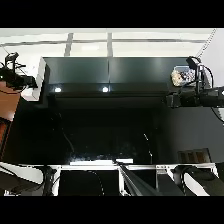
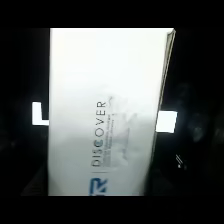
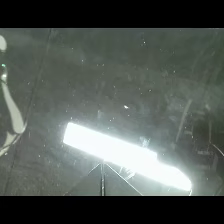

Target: Fold the box and place the chain.

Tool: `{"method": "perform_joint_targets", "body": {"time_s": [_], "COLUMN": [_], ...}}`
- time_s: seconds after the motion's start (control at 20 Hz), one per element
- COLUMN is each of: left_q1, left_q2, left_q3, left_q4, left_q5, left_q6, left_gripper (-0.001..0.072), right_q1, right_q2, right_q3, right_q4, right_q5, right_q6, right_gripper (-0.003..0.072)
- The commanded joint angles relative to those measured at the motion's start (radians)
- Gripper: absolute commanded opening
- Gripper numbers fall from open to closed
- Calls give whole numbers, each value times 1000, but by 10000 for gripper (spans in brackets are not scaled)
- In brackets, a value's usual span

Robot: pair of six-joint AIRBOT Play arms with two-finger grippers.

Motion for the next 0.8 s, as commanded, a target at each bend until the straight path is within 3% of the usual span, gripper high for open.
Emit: {"method": "perform_joint_targets", "body": {"time_s": [0.0, 0.2, 0.25, 0.35, 0.4, 0.5, 0.55, 0.75], "left_q1": [2, -6, -10, -35, -55, -135, -198, -432], "left_q2": [-58, -56, -54, -37, -2, 110, 188, 519], "left_q3": [76, 355, 438, 531, 513, 380, 266, -342], "left_q4": [12, -28, -89, -259, -337, -412, -395, -243], "left_q5": [-11, -187, -251, -362, -370, -343, -293, 137], "left_q6": [-3, -119, -226, -201, -169, -105, -66, -24], "left_gripper": [715, 705, 633, 112, 26, 25, 25, 26], "right_q1": [0, 12, 28, 73, 95, 134, 149, 164], "right_q2": [-4, -14, -22, -45, -59, -96, -117, -195], "right_q3": [1, 1, 1, 1, 0, 0, -3, -5], "right_q4": [1, 10, 10, 9, 5, -5, -13, -163], "right_q5": [-22, -92, -139, -235, -274, -330, -351, -427], "right_q6": [0, 0, 0, 0, 0, -1, -1, -3], "right_gripper": [19, 19, 20, 20, 20, 20, 19, 19]}}
